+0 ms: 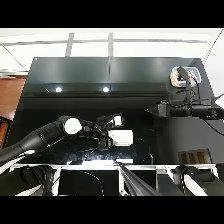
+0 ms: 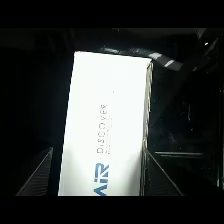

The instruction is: Fold the box and place the chain.

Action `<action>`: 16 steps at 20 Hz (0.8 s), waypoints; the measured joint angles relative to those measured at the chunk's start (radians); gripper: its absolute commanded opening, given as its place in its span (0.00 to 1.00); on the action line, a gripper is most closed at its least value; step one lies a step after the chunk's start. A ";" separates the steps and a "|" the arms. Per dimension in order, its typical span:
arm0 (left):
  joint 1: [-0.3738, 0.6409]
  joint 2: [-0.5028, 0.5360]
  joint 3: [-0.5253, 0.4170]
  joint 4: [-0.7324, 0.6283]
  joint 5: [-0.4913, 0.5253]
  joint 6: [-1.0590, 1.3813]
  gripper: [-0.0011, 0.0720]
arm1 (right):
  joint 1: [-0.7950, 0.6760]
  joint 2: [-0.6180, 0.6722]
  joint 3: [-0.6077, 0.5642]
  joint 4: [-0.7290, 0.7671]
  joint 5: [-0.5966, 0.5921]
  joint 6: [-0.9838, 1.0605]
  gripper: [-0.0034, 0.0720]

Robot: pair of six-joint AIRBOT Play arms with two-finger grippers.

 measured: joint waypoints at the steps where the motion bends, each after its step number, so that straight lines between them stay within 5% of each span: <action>1: 0.000 0.000 0.000 0.005 0.000 0.000 0.99 | 0.000 0.000 0.000 0.000 -0.002 0.000 0.10; 16: -0.003 0.000 0.000 0.024 -0.023 -0.002 0.99 | 0.000 0.000 0.000 0.000 -0.016 0.000 0.10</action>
